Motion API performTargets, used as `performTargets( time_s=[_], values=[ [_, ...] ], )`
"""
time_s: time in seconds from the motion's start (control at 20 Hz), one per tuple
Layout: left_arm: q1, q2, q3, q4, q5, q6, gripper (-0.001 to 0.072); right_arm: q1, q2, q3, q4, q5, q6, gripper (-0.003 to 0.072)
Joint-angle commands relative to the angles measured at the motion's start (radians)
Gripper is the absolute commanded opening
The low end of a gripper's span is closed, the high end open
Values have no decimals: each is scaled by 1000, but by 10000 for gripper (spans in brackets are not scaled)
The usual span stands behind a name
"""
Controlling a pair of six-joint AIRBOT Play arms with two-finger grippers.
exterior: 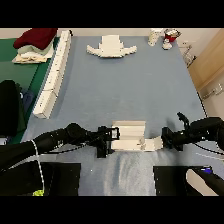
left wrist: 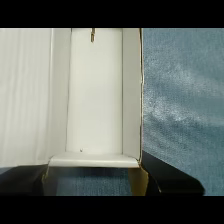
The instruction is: Fold the box.
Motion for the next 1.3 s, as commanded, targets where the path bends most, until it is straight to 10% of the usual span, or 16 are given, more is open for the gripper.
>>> performTargets(
  time_s=[0.0, 0.15, 0.6, 0.7, 1.25],
  values=[
    [0, 0, 1, 0, 0, 0, 416, 50, 0, -2, 41, -8, -29, 58],
    [0, 0, 1, 0, 0, 0, 416, 94, 1, -2, 43, -11, -29, 278],
    [0, 0, 1, 0, 0, 0, 416, 119, 155, 76, 48, -75, -29, 316],
    [0, 0, 1, 0, 0, 0, 416, 160, 169, 75, 47, -82, -29, 461],
    [0, 0, 1, 0, 0, 0, 416, 697, 25, 190, -218, 239, 317, 445]
  ],
)
